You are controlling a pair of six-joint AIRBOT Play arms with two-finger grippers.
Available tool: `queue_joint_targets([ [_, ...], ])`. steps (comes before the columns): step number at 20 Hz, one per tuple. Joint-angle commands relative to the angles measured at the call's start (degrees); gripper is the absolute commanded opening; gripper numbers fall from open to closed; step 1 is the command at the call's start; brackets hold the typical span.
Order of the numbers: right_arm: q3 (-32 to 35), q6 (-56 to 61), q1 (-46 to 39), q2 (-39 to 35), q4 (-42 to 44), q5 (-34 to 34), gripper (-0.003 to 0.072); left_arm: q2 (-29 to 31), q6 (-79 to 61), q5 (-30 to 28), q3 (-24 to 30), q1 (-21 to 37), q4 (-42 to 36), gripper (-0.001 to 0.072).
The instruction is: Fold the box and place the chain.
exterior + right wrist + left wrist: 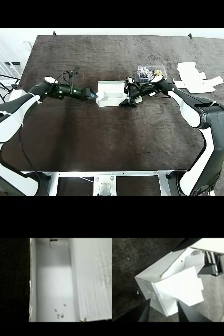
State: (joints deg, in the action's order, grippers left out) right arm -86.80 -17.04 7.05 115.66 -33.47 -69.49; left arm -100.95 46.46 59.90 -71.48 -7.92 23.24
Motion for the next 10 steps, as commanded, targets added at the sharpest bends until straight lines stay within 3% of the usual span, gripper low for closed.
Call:
queue_joint_targets([
  [1,0.0,0.0,0.0,0.0,0.0,0.0,0.0475,0.1,0.0,-0.9,-0.1,-0.5,-0.1,0.0427],
  [10,0.0,0.0,0.0,0.0,0.0,0.0,0.0475,1.6,3.7,-5.1,-0.6,-2.4,2.6,0.0428],
])
